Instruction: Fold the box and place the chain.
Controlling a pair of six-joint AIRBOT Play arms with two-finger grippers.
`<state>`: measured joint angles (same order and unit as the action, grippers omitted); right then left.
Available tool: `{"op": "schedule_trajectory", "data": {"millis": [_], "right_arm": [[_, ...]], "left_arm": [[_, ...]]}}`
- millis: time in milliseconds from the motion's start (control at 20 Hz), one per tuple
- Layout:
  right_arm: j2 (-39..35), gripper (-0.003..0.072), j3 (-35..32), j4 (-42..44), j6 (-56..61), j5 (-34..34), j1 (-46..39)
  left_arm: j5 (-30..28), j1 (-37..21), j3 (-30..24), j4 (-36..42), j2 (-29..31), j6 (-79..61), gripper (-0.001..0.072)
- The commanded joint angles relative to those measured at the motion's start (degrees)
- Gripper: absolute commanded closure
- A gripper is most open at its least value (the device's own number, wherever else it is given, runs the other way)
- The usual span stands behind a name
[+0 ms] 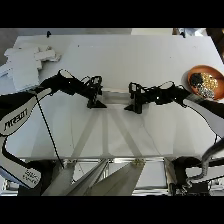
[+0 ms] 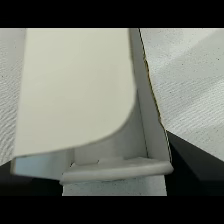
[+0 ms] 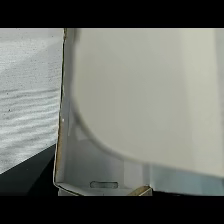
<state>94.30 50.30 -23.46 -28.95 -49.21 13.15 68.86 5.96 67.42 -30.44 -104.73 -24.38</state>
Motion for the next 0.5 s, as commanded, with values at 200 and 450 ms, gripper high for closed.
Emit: {"op": "schedule_trajectory", "data": {"millis": [200,450], "right_arm": [[-0.7,-0.0015,0.0,-0.1,0.0,-0.3,0.0],[-5.5,-0.0013,0.0,-4.6,0.7,-0.3,0.0]], "left_arm": [[0.2,0.0,0.0,0.0,0.0,0.0,0.0204],[0.2,0.0,0.0,0.0,0.0,0.0,0.0204]]}}
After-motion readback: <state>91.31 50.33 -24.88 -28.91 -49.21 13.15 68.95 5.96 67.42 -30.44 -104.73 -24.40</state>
